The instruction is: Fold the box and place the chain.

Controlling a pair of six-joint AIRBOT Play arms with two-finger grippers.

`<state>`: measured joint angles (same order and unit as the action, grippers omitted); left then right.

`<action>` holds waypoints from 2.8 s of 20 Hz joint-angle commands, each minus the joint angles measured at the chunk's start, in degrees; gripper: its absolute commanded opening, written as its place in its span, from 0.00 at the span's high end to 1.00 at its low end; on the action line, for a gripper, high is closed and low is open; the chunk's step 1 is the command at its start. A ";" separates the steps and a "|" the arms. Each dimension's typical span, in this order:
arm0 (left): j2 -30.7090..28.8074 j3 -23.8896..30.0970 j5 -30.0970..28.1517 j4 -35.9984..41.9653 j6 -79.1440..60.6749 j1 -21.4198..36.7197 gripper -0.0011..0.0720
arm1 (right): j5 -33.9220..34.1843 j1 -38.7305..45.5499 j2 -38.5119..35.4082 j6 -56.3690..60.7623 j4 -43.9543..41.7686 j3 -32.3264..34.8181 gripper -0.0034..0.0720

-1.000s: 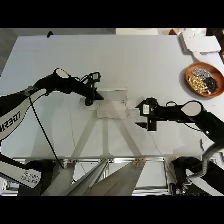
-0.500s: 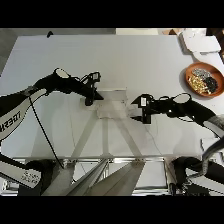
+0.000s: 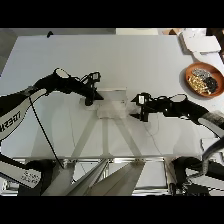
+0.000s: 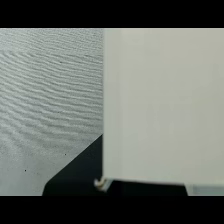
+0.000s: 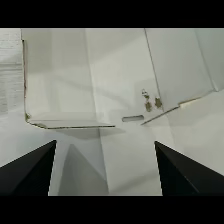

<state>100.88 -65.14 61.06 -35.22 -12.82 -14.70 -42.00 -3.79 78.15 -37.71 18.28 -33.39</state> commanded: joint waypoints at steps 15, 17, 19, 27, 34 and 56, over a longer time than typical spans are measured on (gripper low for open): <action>0.04 0.02 0.00 0.00 0.00 -0.02 0.97 | -0.70 -2.14 1.14 5.25 -9.68 0.00 0.04; 0.04 0.02 0.00 0.02 0.00 -0.02 0.97 | -0.81 -2.14 1.14 5.88 -9.68 -0.02 0.04; 0.02 0.02 0.00 0.00 0.00 -0.04 0.97 | -0.83 -2.14 1.14 6.16 -9.42 -0.02 0.04; 0.04 0.02 0.00 0.00 0.00 -0.04 0.97 | 1.25 -2.14 1.09 24.00 -1.25 -0.26 0.04; 0.04 0.02 0.00 0.00 -0.02 -0.04 0.97 | 1.79 -2.14 1.09 23.71 -4.00 -3.89 0.04; 0.04 0.02 0.00 0.02 0.00 -0.04 0.97 | -8.20 0.87 13.29 10.23 1.68 -17.40 0.04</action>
<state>100.90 -65.14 61.06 -35.18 -12.80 -14.70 -48.47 -2.96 90.00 -27.29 17.21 -49.32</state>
